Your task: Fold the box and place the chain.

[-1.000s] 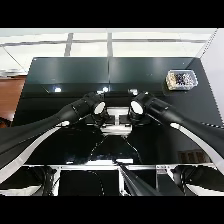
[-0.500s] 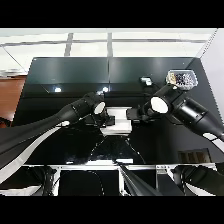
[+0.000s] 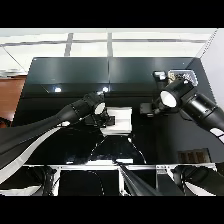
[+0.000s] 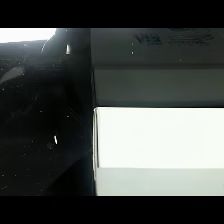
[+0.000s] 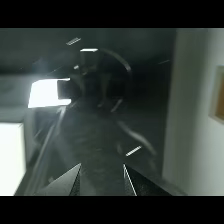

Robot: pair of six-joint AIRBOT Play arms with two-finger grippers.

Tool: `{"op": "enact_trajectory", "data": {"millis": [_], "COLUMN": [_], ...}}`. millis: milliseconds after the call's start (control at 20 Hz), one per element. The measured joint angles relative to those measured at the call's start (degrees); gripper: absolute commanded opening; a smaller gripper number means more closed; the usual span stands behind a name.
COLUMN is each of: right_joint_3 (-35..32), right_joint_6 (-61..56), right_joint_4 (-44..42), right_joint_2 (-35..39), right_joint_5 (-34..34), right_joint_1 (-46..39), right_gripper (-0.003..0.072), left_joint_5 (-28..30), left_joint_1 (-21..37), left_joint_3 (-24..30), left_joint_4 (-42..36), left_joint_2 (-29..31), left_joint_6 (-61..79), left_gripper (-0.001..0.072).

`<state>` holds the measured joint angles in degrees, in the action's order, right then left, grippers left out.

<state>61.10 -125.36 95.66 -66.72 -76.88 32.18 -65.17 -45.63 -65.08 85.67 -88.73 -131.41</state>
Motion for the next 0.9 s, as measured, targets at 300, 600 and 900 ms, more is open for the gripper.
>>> {"op": "enact_trajectory", "data": {"millis": [300,600,900], "right_joint_3": [0.3,8.3,25.9], "right_joint_6": [1.7,5.4,5.3], "right_joint_4": [2.4,-3.4,-5.9], "right_joint_2": [-0.3,-8.2,-24.4], "right_joint_5": [6.3,14.2,12.6], "right_joint_1": [-14.6,-30.1,-36.5], "right_gripper": [0.0617,0.0617,0.0616], "left_joint_5": [0.0,0.4,0.5], "left_joint_1": [0.0,0.0,0.0], "left_joint_3": [0.0,0.0,0.0], "left_joint_4": [0.3,0.8,0.8], "left_joint_2": [0.0,0.0,0.0], "left_joint_6": [0.5,0.7,0.7], "left_gripper": [0.0024,0.0024,0.0024]}}
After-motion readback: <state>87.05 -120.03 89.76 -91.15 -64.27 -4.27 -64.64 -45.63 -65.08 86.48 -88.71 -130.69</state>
